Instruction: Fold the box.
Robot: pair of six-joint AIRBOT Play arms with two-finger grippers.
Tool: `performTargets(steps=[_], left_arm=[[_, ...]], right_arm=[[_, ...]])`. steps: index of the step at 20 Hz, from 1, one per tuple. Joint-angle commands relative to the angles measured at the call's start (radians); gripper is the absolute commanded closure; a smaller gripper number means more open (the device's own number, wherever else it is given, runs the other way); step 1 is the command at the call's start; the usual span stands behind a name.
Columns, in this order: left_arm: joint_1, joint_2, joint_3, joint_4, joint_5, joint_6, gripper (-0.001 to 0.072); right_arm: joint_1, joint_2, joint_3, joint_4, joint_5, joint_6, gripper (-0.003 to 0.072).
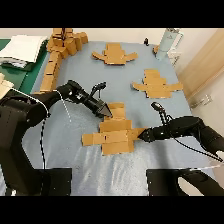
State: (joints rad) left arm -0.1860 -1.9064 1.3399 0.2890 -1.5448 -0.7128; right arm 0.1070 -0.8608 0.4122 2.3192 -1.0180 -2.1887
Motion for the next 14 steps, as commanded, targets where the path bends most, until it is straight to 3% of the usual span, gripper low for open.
performTargets(steps=[1,8,10,12,13,14], left_arm=[[-0.010,0.000,0.001,0.000,-0.024,0.012,0.0299],[-0.019,-0.001,0.001,0.043,0.011,0.024,0.0309],[-0.019,-0.001,0.001,0.058,0.011,0.031,0.0630],[-0.019,-0.001,0.001,0.066,0.014,0.037,0.0638],[-0.019,-0.001,0.001,0.076,0.013,0.039,0.0694],[-0.019,-0.001,0.001,0.080,0.014,0.042,0.0694]], right_arm=[[0.000,0.000,0.000,-0.007,-0.002,0.002,0.0687],[0.000,0.000,0.000,-0.007,-0.003,0.001,0.0687],[0.000,0.000,0.000,-0.008,-0.003,0.001,0.0687],[0.000,0.000,0.000,-0.008,-0.003,0.001,0.0687],[0.000,0.000,0.000,-0.008,-0.003,0.001,0.0687],[0.000,0.000,0.000,-0.008,-0.003,0.001,0.0687]])
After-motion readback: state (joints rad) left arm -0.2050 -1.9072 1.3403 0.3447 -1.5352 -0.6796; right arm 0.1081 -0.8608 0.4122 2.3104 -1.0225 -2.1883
